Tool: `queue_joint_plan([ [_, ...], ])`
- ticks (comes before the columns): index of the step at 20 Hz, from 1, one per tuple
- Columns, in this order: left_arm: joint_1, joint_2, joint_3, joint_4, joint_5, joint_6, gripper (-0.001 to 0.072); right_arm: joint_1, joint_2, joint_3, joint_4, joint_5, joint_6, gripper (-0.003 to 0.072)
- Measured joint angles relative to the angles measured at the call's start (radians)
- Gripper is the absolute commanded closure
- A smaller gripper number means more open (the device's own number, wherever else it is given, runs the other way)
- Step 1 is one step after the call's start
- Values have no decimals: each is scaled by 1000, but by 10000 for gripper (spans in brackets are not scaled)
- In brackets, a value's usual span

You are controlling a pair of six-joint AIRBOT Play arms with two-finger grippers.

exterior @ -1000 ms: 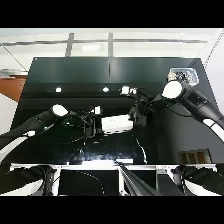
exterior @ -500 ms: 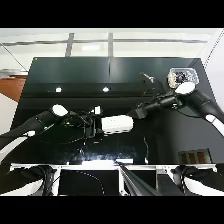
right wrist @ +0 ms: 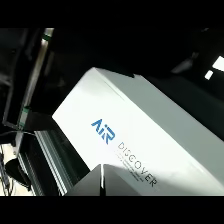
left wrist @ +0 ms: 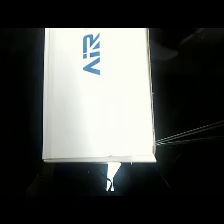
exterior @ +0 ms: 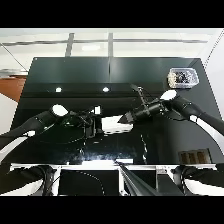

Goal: Fold the box and place the chain.

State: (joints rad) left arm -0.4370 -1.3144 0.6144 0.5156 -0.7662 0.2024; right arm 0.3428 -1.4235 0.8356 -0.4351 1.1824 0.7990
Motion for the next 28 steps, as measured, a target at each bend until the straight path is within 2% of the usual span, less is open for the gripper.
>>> queue_joint_plan([
  [11,0,0,0,2,-1,0,244,58,-9,-2,-130,-85,82,669],
  [16,0,0,0,-4,0,-5,238,42,11,16,-155,-71,78,666],
  [17,0,0,0,-3,0,-5,197,26,24,28,-172,-49,79,665],
  [18,0,3,0,3,0,-6,133,5,47,44,-177,-35,79,665],
  [19,0,10,1,15,4,-6,35,-20,74,59,-169,-6,79,665],
  [20,1,21,2,23,5,-7,-7,-51,104,70,-185,11,82,665],
  [24,8,89,3,49,-2,-61,-7,-208,225,92,-251,45,114,664],
  [28,15,163,7,90,-10,-149,-7,-330,285,98,-282,60,129,664],
])
